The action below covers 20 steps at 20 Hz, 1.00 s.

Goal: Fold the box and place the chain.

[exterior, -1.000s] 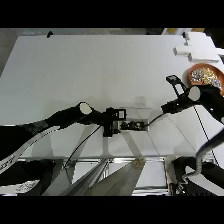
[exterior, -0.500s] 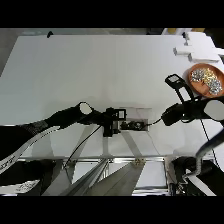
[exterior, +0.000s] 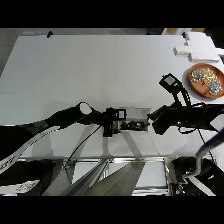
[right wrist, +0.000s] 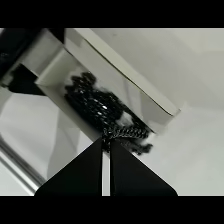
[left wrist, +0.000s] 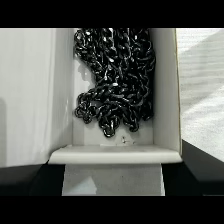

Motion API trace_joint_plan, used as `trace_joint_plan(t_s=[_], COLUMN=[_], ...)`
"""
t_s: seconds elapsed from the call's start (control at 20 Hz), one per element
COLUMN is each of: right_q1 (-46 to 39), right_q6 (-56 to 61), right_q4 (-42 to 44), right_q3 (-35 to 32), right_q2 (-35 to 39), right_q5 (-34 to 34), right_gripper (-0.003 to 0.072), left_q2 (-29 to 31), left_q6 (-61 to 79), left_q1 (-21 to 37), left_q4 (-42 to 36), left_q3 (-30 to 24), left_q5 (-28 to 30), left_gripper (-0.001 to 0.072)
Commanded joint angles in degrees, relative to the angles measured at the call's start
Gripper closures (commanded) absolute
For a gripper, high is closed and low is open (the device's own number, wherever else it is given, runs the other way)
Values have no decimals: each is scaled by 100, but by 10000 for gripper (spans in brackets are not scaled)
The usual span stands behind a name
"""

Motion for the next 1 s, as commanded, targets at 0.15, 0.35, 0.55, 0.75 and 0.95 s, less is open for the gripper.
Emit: trace_joint_plan(t_s=[0.15,0.35,0.55,0.75,0.95], right_q1=[382,586,680,680,673], right_q6=[-664,-1272,-1320,-1318,-1325], right_q4=[623,1419,1475,1329,1298], right_q3=[-249,-520,-555,-557,-540], right_q2=[9,-24,-437,-1163,-1504], right_q5=[-680,-1318,-1615,-1615,-1617], right_gripper=[671,671,671,636,480], left_q2=[2,2,2,2,4], left_q6=[2,2,0,2,2], left_q1=[0,0,0,0,0], left_q4=[2,2,2,2,2], left_q3=[-2,-2,-2,-2,-2], left_q5=[2,2,2,2,2], left_gripper=[499,499,499,499,499])
